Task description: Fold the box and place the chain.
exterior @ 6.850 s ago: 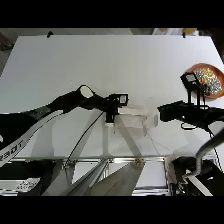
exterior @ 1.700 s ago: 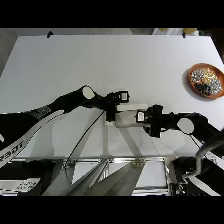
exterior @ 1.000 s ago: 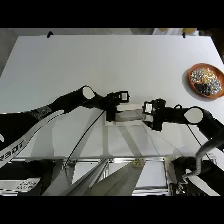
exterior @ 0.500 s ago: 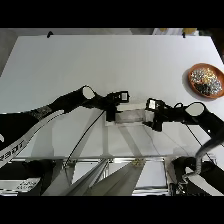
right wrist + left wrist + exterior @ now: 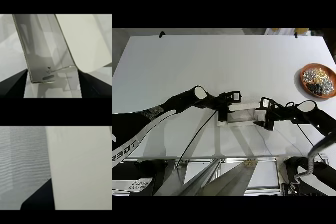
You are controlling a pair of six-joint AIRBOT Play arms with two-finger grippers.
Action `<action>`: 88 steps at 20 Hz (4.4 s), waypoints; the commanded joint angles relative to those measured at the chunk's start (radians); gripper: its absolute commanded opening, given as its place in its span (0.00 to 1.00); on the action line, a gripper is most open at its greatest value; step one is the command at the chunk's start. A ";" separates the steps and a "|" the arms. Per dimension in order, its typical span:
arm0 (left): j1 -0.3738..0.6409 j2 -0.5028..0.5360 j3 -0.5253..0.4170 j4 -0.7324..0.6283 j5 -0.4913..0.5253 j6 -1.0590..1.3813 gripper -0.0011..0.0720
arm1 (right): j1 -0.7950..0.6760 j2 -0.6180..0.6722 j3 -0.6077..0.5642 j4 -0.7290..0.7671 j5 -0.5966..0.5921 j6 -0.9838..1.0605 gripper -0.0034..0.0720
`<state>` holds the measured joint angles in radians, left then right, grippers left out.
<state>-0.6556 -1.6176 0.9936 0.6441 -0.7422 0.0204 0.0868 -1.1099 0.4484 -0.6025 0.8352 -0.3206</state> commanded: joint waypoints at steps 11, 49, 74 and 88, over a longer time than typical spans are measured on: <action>-0.001 0.000 0.000 0.000 -0.002 0.001 0.03 | -0.003 -0.021 0.001 0.035 -0.020 -0.027 0.94; -0.026 0.019 0.000 -0.008 -0.032 0.056 0.02 | 0.024 -0.021 0.001 -0.010 -0.013 -0.029 0.96; -0.026 0.017 0.000 0.000 -0.086 0.140 0.02 | 0.024 -0.071 0.001 -0.071 0.018 -0.056 0.90; -0.026 0.017 0.000 0.000 -0.076 0.140 0.03 | 0.024 -0.087 0.001 -0.102 0.046 -0.055 0.89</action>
<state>-0.6811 -1.6001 0.9936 0.6445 -0.8249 0.1589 0.1104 -1.1915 0.4500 -0.6853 0.8772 -0.3756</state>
